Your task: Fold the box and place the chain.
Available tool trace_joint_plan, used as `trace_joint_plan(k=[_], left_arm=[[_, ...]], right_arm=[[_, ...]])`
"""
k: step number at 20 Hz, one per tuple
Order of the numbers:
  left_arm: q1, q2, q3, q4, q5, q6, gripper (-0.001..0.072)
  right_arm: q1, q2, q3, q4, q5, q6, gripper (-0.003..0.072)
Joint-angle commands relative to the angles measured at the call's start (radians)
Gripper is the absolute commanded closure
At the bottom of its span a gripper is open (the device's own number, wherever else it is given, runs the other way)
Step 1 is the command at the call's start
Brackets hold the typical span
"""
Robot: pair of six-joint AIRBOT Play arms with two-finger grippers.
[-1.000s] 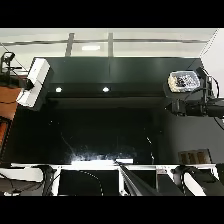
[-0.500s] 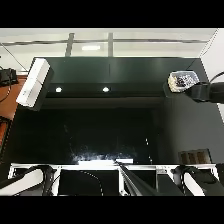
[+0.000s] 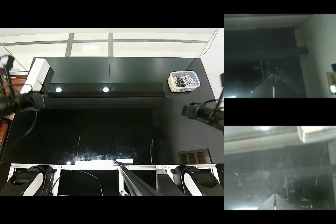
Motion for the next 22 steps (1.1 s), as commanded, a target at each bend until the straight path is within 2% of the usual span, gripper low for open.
trace_joint_plan(k=[1, 3, 22], left_arm=[[-0.045, 0.098, -0.127, 0.055, 0.038, -0.011, 0.0682], [-0.045, 0.096, -0.127, 0.062, 0.012, -0.011, 0.0681], [-0.045, 0.096, -0.127, 0.039, 0.018, -0.011, 0.0681]], right_arm=[[0.003, 0.014, -0.105, -0.023, -0.082, 0.013, 0.0672], [0.003, 0.014, -0.105, -0.021, -0.081, 0.013, 0.0672], [0.003, 0.014, -0.105, -0.021, -0.081, 0.013, 0.0672]])
